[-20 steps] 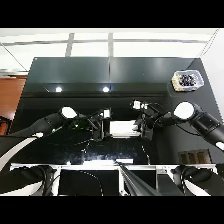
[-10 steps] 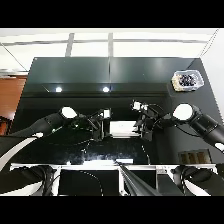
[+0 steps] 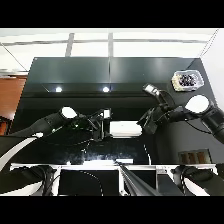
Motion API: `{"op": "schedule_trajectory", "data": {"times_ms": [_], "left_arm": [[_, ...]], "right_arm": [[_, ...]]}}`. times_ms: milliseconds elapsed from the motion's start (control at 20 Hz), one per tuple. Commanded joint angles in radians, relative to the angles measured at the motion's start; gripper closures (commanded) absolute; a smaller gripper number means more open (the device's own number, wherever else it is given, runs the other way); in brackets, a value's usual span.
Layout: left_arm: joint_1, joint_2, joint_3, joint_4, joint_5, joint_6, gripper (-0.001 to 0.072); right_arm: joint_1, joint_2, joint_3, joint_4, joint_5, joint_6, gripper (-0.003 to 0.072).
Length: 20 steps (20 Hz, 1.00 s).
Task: Fold the box and place the chain.
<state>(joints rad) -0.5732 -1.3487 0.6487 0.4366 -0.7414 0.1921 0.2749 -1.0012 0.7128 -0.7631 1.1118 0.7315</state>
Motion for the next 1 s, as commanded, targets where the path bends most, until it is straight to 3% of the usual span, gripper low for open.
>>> {"op": "schedule_trajectory", "data": {"times_ms": [0,150,600,800,950], "left_arm": [[0.000,0.000,0.001,0.000,0.001,-0.001,0.0368],[0.000,0.000,0.001,0.000,0.002,-0.001,0.0368],[0.000,0.000,0.001,0.000,0.002,0.000,0.0368],[0.000,0.000,0.001,0.000,0.002,-0.001,0.0368],[0.000,0.000,0.001,0.000,0.002,-0.001,0.0368]], "right_arm": [[-0.056,0.003,-0.115,0.242,0.001,0.190,0.0666],[-0.049,-0.045,-0.155,0.401,-0.040,0.139,0.0666],[0.027,-0.250,-0.155,0.384,-0.155,0.126,0.0666],[0.027,-0.249,-0.154,0.378,-0.141,0.098,0.0666],[0.006,-0.234,-0.119,0.383,-0.049,0.060,0.0666]]}}
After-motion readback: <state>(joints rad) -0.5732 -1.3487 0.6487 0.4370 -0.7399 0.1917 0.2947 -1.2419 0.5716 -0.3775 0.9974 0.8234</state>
